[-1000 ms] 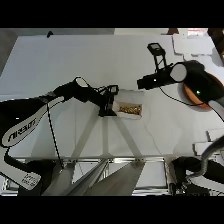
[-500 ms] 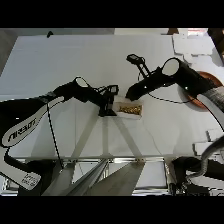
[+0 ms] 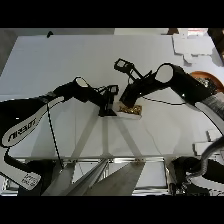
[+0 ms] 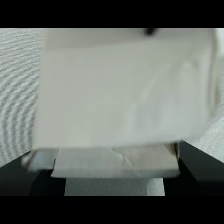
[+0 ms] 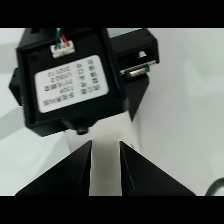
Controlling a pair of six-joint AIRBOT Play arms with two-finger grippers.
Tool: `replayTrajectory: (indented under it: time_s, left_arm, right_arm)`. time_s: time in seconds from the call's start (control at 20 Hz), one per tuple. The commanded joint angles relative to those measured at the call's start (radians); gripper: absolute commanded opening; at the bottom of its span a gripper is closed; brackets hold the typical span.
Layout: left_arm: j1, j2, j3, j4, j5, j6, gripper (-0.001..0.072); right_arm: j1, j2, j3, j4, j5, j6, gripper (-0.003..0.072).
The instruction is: Fold the box and place the chain.
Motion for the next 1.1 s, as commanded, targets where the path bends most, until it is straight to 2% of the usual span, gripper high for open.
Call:
replayTrajectory:
  time_s: [0.0,0.35,0.75,0.85,0.9,1.0,1.05]
  left_arm:
    - [0.0,0.0,0.0,0.0,0.0,0.0,0.0274]
    - [0.0,0.0,0.0,0.0,0.0,0.0,0.0274]
    - [0.0,0.0,0.0,0.0,0.0,0.0,0.0274]
    - [0.0,0.0,0.0,0.0,0.0,0.0,0.0274]
    - [0.0,0.0,0.0,0.0,0.0,0.0,0.0274]
    - [0.0,0.0,0.0,0.0,0.0,0.0,0.0274]
    - [0.0,0.0,0.0,0.0,0.0,0.0,0.0274]
  right_arm:
    - [0.008,0.003,-0.006,-0.075,-0.044,-0.003,0.0227]
    - [0.008,0.005,-0.092,-0.05,-0.037,-0.089,0.0238]
    - [0.047,0.064,-0.118,0.033,-0.037,-0.245,0.0243]
    - [0.074,0.099,-0.157,0.033,-0.105,-0.309,0.0299]
    - [0.076,0.106,-0.173,0.03,-0.145,-0.312,0.03]
    - [0.076,0.106,-0.194,-0.008,-0.201,-0.309,0.0384]
    - [0.076,0.106,-0.201,-0.03,-0.225,-0.288,0.0384]
